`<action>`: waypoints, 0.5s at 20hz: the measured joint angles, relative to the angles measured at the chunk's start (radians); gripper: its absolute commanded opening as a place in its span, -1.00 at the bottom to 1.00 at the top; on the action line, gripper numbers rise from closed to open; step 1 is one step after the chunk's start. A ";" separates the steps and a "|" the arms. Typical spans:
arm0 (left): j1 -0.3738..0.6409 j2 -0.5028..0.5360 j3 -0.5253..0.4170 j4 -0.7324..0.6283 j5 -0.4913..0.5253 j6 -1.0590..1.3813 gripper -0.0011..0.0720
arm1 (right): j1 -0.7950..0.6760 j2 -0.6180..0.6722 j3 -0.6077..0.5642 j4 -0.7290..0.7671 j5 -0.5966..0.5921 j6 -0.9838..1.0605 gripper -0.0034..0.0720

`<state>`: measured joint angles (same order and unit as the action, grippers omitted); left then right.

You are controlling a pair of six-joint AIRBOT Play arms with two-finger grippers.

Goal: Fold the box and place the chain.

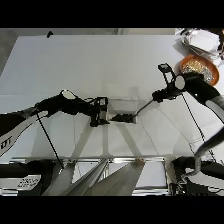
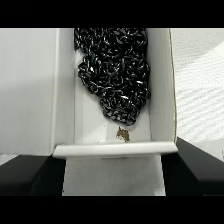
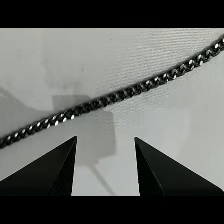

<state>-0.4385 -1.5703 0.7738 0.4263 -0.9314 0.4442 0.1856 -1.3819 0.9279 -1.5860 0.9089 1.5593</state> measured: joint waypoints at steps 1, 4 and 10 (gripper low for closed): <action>0.000 0.000 0.000 0.000 0.000 0.000 -0.22 | -0.002 -0.013 0.000 -0.001 -0.011 0.008 0.18; 0.000 0.000 0.000 0.000 0.000 0.000 -0.22 | -0.005 -0.037 0.000 -0.002 -0.050 0.033 0.16; 0.000 0.000 0.000 0.000 0.000 0.000 -0.22 | -0.006 -0.080 0.002 0.002 -0.086 0.073 -0.06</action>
<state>-0.4385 -1.5703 0.7738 0.4263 -0.9318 0.4442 0.1791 -1.4616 0.9295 -1.5845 0.8227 1.6321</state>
